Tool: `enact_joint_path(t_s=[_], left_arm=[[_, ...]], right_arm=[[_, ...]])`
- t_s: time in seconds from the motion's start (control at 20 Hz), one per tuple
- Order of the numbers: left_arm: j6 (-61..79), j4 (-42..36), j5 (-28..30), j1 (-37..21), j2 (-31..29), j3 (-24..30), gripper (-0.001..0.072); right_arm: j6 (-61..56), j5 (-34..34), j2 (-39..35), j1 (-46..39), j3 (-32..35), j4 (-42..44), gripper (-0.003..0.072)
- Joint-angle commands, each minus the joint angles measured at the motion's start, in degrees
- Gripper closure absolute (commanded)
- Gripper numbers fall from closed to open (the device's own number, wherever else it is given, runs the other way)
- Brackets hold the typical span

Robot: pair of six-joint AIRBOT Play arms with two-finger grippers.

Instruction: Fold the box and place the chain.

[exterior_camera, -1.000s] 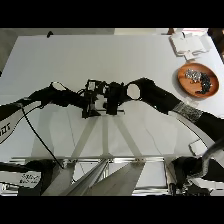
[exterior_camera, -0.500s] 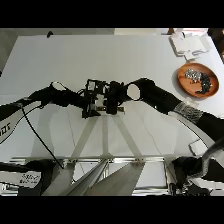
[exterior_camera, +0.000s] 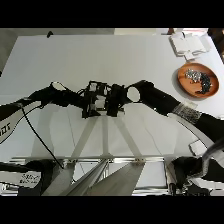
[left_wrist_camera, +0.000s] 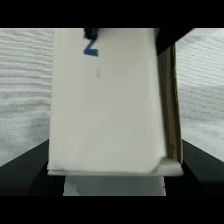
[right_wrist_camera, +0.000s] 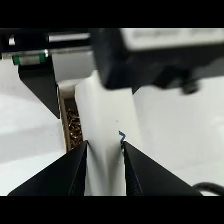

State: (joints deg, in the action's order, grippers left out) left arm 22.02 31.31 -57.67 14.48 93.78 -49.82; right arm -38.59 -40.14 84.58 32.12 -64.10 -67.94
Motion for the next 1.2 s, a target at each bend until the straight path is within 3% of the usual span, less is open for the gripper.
enact_joint_path(t_s=[0.0, 0.1, 0.2, 0.3, 0.45, 0.95, 1.0, 1.05, 1.1, 1.15], left_arm=[[0.0, 0.0, 0.0, 0.0, 0.0, 0.0, 0.0192], [0.0, 0.0, 0.0, 0.0, 0.0, 0.0, 0.0192], [0.0, 0.0, 0.0, 0.0, 0.0, 0.0, 0.0192], [0.0, 0.0, 0.0, 0.0, 0.0, 0.0, 0.0192], [0.0, 0.0, 0.0, 0.0, 0.0, 0.0, 0.0192], [0.0, 0.0, 0.0, 0.0, 0.0, 0.0, 0.0192], [0.0, 0.0, 0.0, 0.0, 0.0, 0.0, 0.0192], [0.0, 0.0, 0.0, 0.0, 0.0, 0.0, 0.0192], [0.0, 0.0, 0.0, 0.0, 0.0, 0.0, 0.0192], [0.0, 0.0, 0.0, 0.0, 0.0, 0.0, 0.0192]], right_arm=[[-0.4, 0.8, 0.0, 0.7, 2.4, -0.2, 0.0467], [-0.6, 0.7, 0.0, 0.7, 2.6, -0.1, 0.0461], [-0.6, 0.6, 0.0, 0.7, 2.6, 0.0, 0.0373], [-0.6, 0.5, 0.0, 0.7, 2.6, 0.9, 0.0359], [-0.6, 0.5, 0.0, 0.9, 2.6, 1.4, 0.0250], [-1.4, 0.5, -6.4, 0.9, 2.6, 1.1, 0.0251], [-3.0, 0.5, -6.8, 0.9, 2.6, 1.0, 0.0273], [-5.4, 0.4, -7.0, 0.7, 2.6, 0.8, 0.0357], [-8.2, 0.4, -7.0, 0.6, 2.6, 0.8, 0.0473], [-11.3, 0.3, -7.0, 0.1, 2.6, 1.0, 0.0667]])
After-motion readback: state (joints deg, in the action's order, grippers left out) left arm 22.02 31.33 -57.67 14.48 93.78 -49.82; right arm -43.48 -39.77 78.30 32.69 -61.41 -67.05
